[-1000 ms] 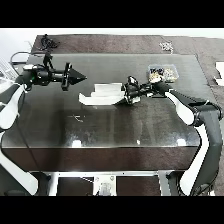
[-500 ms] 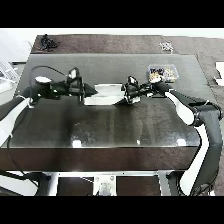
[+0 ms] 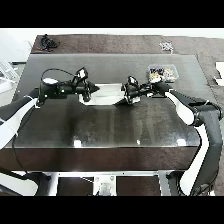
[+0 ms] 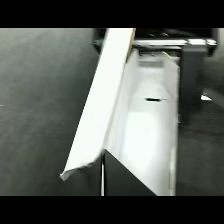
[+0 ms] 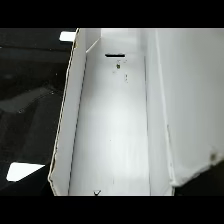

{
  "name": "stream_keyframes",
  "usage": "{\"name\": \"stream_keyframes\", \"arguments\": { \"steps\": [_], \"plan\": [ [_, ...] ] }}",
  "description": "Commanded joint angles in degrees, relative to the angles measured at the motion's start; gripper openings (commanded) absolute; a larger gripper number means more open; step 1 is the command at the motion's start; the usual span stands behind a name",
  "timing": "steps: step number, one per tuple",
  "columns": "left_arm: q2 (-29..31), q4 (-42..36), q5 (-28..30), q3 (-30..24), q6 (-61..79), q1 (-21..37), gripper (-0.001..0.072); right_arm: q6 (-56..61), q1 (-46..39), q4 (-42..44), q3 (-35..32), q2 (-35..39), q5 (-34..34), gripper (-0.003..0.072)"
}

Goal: Fold the box and place the chain.

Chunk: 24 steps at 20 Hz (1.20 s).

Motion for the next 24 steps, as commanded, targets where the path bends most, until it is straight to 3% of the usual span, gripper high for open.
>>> {"name": "stream_keyframes", "arguments": {
  "steps": [1, 7, 16, 24],
  "plan": [
    [-0.96, -1.33, 2.73, 3.21, -0.04, -0.09, 0.0018, 0.0, 0.07, 0.02, 0.0, -0.04, 0.02, 0.0589],
    [-9.22, -1.36, 2.64, 10.56, -2.71, -0.11, 0.0018, 0.0, 0.07, 0.02, 0.0, -0.04, 0.02, 0.0589],
    [-13.29, -0.52, 3.96, 11.1, -4.22, -0.09, 0.0018, 0.0, 0.07, 0.02, 0.0, -0.04, 0.02, 0.0589],
    [-13.53, 0.33, 4.02, 11.1, -3.91, -0.09, 0.0018, 0.0, 0.07, 0.02, 0.0, -0.04, 0.02, 0.0589]
  ]
}}
